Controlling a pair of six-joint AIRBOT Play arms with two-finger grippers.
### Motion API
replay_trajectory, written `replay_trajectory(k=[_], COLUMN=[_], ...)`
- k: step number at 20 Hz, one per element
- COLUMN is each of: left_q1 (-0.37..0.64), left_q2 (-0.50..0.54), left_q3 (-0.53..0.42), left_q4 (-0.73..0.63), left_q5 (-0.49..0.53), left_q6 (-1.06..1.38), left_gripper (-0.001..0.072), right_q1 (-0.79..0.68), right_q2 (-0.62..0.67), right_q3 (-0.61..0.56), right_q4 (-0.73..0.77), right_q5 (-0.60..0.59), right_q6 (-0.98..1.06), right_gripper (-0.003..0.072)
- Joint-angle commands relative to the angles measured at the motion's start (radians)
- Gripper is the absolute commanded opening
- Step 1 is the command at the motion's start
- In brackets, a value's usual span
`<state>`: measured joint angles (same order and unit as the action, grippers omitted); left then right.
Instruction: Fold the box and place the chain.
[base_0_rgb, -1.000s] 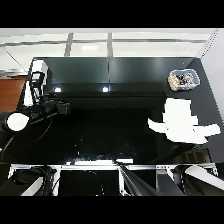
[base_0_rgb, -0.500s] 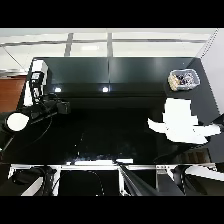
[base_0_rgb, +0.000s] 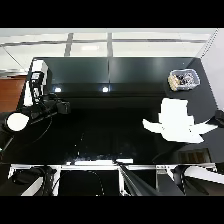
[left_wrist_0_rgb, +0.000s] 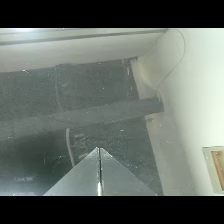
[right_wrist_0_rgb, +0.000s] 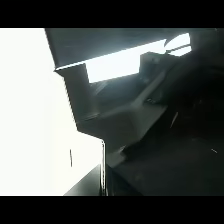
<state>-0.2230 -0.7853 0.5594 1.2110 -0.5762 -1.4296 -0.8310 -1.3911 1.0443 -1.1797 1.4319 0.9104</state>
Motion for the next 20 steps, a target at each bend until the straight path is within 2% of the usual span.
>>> replay_trajectory(k=[1, 4, 6, 9, 13, 18, 20], left_q1=[0.000, 0.000, 0.000, 0.000, 0.000, -0.002, -0.002], left_q2=[0.000, 0.000, 0.000, 0.000, -0.002, -0.079, -0.131], left_q3=[0.000, 0.000, 0.000, 0.000, -0.002, -0.003, -0.003], left_q4=[0.000, 0.000, 0.000, 0.000, -0.042, -0.160, -0.243], left_q5=[0.000, 0.001, 0.000, 0.000, 0.001, -0.005, -0.007], left_q6=[0.000, 0.000, 0.000, 0.000, 0.000, 0.001, 0.020], left_gripper=[0.0025, 0.0025, 0.0025, 0.0025, 0.0025, 0.0025, 0.0025], right_q1=[0.101, 0.211, 0.303, 0.459, 0.690, 0.964, 1.033], right_q2=[0.066, 0.173, 0.267, 0.443, 0.639, 0.654, 0.654], right_q3=[0.000, -0.035, -0.111, -0.288, -0.555, -0.748, -0.779], right_q4=[0.044, 0.173, 0.185, 0.263, 0.489, 0.672, 0.705], right_q5=[-0.010, -0.079, -0.142, -0.296, -0.589, -0.939, -1.020], right_q6=[0.040, 0.043, 0.029, 0.040, 0.070, 0.082, 0.085], right_gripper=[0.0017, 0.0017, 0.0017, 0.0018, 0.0017, 0.0017, 0.0017])
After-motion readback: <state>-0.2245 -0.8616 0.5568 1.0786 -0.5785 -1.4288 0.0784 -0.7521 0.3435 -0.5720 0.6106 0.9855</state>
